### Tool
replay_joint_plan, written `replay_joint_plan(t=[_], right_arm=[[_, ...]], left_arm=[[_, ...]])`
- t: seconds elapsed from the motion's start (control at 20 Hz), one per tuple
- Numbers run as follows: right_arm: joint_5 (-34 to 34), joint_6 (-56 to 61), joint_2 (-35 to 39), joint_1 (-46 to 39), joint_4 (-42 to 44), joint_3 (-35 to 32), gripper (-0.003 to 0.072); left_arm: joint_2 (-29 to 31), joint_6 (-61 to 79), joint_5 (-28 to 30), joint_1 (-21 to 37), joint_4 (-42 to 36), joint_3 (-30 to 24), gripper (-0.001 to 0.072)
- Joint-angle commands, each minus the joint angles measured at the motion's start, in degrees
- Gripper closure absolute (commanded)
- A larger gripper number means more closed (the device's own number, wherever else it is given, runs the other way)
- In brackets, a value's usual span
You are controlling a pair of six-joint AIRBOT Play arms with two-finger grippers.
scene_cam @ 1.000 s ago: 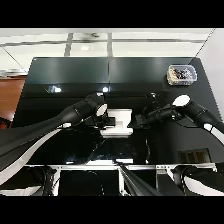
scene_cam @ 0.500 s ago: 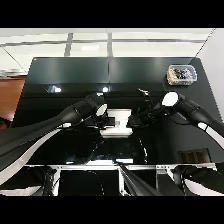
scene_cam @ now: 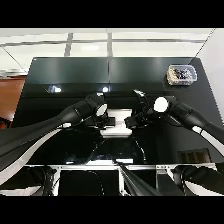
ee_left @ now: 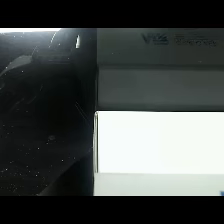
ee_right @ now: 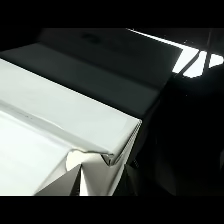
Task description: Fold the box and place the chain.
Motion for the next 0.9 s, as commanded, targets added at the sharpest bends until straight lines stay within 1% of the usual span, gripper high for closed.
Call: replay_joint_plan(t=[0.0, 0.4, 0.5, 0.65, 0.75, 0.85], right_arm=[[-0.79, 2.58, -0.04, 0.81, -1.92, 0.07, 0.0381], [-1.75, 8.59, -0.52, 1.14, -3.13, 0.85, 0.0382], [-0.52, 12.41, -1.62, 3.50, -8.33, 3.06, 0.0382], [4.07, 22.47, -4.20, 7.85, -18.99, 7.58, 0.0382], [4.90, 27.67, -5.11, 9.92, -23.21, 8.85, 0.0382], [4.94, 30.45, -6.12, 11.61, -25.70, 9.09, 0.0382]], left_arm=[[0.00, 0.02, 0.00, 0.02, 0.02, 0.07, 0.0680], [0.00, 0.02, 0.02, 0.04, 0.02, 0.07, 0.0680], [0.00, 0.02, 0.02, 0.04, 0.02, 0.07, 0.0680], [0.00, 0.02, 0.02, 0.04, 0.02, 0.07, 0.0681], [0.00, 0.02, 0.02, 0.04, 0.04, 0.07, 0.0680], [0.00, 0.02, 0.02, 0.04, 0.04, 0.07, 0.0680]])
